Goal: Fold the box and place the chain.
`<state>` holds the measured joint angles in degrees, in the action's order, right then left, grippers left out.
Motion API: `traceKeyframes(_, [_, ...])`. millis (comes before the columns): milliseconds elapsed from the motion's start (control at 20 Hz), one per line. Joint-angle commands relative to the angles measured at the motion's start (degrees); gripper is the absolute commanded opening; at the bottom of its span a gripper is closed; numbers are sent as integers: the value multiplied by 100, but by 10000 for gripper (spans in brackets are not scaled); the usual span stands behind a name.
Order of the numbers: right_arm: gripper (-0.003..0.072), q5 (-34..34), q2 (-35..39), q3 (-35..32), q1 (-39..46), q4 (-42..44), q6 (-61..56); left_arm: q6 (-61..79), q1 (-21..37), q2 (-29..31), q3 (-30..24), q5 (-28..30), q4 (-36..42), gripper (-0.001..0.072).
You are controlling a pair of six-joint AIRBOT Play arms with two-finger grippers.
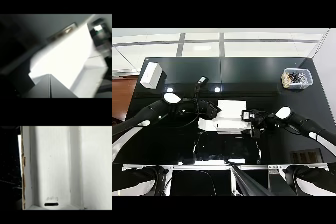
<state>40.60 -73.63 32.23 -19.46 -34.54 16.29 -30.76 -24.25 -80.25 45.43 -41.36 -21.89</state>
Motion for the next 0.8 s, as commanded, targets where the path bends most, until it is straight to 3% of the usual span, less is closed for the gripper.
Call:
traceKeyframes(0, [198, 7, 0, 2, -7, 0, -2, 63, -11, -457, -20, -177, -168, 23])
traceKeyframes(200, [198, 7, 0, 2, -7, 0, -2, 96, 223, -348, 203, -664, -1003, 22])
traceKeyframes(400, [198, 7, 0, 2, -7, 0, -2, 50, 647, 804, 448, -1331, -1355, 21])
traceKeyframes(600, [198, 7, 2, 2, -7, 0, -2, 680, 715, 2138, -470, -1416, -1187, 26])
traceKeyframes(750, [198, 7, 2, 2, -7, 0, -2, 2197, 713, 2179, -1073, -1869, -1530, 25])
